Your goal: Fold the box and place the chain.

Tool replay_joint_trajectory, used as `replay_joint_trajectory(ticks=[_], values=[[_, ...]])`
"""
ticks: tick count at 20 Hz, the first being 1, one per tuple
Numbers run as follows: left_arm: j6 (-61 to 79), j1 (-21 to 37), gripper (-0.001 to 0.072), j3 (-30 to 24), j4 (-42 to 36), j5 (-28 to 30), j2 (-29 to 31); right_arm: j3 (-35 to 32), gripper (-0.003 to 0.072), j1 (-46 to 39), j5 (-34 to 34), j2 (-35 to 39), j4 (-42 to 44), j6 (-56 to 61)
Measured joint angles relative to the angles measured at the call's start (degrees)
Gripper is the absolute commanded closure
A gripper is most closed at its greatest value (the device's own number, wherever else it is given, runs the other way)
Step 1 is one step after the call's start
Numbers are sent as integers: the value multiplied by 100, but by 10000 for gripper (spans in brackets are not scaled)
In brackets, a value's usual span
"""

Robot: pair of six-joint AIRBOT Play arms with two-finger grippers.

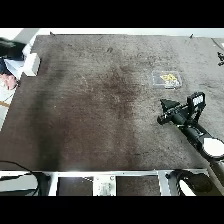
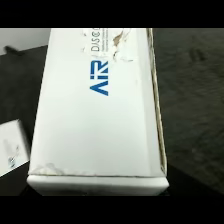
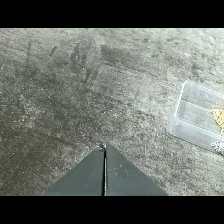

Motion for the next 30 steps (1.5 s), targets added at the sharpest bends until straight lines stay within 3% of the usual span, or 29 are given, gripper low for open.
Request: replay_joint_trajectory(ticks=[6, 11, 17, 24, 30], values=[[-140, 1325, 706, -2138, 127, 533, 1222, 0, 678, 2, 0, 0, 0, 0], [131, 1641, 706, -3211, 525, 868, 1458, 0, 678, 2, -20, 0, -2, 0], [431, 1709, 705, -3591, 791, 1008, 964, 0, 678, 0, -37, 0, -2, 0], [911, 1729, 705, -3648, 935, 1272, 236, 0, 678, 0, -39, 0, -2, -2], [1279, 1711, 704, -3654, 966, 1303, 13, 0, 678, 0, -42, 0, -4, -2]])
